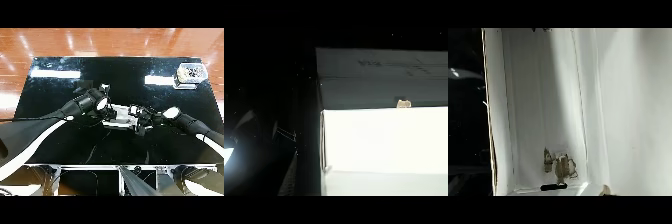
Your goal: Fold the box and place the chain.
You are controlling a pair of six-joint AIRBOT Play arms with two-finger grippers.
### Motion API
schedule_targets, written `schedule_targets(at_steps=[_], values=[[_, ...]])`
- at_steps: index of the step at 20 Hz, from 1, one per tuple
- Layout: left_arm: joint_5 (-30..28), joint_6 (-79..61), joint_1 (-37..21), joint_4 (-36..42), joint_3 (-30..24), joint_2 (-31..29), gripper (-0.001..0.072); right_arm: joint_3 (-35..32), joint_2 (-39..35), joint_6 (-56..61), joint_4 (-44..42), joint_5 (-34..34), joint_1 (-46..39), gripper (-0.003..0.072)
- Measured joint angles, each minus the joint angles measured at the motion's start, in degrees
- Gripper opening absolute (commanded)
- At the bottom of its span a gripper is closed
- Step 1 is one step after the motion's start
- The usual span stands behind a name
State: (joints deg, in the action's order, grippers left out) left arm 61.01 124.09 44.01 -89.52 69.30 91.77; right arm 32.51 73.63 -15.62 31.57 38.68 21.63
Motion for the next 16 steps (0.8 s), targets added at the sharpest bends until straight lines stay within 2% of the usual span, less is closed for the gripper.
schedule_targets(at_steps=[2,4,6,9,10,11,12,13,16], values=[[-0.2,0.0,0.0,0.0,0.0,0.1,0.0289,0.0,0.0,0.0,0.0,0.0,0.0,0.0538],[-0.4,0.0,0.0,0.1,0.0,0.1,0.0266,0.0,0.0,0.0,0.0,0.0,0.0,0.0539],[-0.4,-0.4,0.0,0.2,0.0,0.1,0.0018,0.0,0.0,0.0,0.1,0.1,0.0,0.0539],[-0.5,-1.5,0.0,0.7,0.0,0.1,0.0022,0.0,0.0,0.0,0.0,0.1,0.0,0.0539],[-0.5,-1.8,0.0,1.0,0.0,0.1,0.0027,0.0,0.0,0.0,0.0,0.1,0.0,0.0539],[-0.5,-2.0,0.0,1.2,0.0,0.1,0.0130,0.0,0.0,0.0,0.0,0.1,0.0,0.0538],[-0.5,-2.3,0.0,1.5,0.0,0.1,0.0327,0.0,0.0,0.0,0.0,0.1,0.0,0.0539],[-0.3,-2.6,0.0,2.1,0.0,0.1,0.0450,0.0,0.0,0.0,0.0,0.0,0.0,0.0539],[-0.5,-2.6,0.0,2.8,0.0,0.1,0.0448,0.0,0.0,0.0,0.0,-0.1,0.0,0.0539]])
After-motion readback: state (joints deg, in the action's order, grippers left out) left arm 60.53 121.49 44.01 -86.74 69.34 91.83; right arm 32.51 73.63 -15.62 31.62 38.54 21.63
